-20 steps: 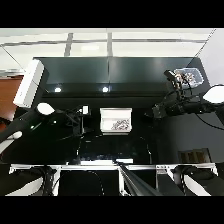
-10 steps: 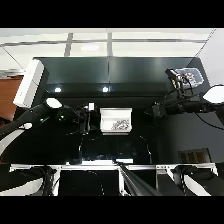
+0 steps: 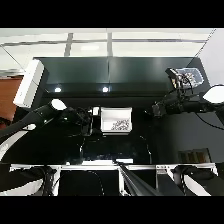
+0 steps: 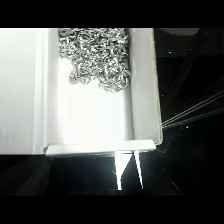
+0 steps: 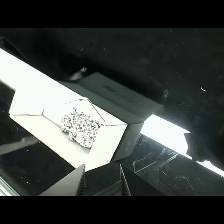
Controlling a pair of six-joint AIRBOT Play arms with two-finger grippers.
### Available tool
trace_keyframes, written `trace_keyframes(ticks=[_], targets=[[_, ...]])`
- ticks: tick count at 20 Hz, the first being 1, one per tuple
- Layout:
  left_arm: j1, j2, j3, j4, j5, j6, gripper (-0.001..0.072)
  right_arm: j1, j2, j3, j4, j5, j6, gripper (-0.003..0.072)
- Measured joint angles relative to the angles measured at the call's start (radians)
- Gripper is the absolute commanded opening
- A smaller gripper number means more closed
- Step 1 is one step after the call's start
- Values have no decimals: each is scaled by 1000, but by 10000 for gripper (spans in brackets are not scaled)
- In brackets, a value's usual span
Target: Fold the box and place the chain.
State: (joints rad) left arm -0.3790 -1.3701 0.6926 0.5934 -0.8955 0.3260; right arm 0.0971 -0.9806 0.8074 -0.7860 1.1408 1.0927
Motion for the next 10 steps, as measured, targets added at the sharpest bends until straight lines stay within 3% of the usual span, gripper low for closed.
trace_keyframes(ticks=[10], targets=[[-24,0,0,-17,6,-19,712,0,0,0,0,-2,0,275]])
